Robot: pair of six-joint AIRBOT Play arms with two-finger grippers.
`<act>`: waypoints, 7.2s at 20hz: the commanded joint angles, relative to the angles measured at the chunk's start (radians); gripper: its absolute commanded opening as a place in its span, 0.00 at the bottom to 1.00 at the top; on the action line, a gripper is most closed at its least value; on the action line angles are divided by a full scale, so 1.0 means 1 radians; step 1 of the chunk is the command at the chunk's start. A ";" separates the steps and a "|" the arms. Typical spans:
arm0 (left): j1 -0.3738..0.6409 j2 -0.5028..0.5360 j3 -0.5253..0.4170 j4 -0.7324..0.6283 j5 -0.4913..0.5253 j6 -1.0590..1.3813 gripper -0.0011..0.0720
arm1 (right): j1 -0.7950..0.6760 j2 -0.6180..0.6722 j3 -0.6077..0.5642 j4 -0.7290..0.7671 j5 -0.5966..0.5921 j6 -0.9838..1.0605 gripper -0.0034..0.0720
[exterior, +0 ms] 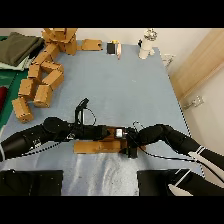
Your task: Fold the box.
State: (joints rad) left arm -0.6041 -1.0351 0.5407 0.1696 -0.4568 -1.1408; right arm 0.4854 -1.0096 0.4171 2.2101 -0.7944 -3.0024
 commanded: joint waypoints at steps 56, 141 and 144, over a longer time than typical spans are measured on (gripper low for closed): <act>0.324 0.180 -0.083 0.510 -0.512 1.108 0.93 | 0.000 0.001 0.000 -0.007 0.000 0.000 0.72; 0.045 -0.045 -0.159 -0.021 -0.071 1.487 0.40 | 0.001 0.001 0.000 -0.007 0.000 0.000 0.72; 0.042 -0.048 -0.158 -0.034 -0.065 1.499 0.19 | 0.000 0.001 0.000 -0.007 0.000 0.000 0.72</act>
State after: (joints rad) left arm -0.5564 -1.0782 0.3786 0.1505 -0.5270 0.3412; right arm 0.4858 -1.0096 0.4171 2.2024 -0.7944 -3.0028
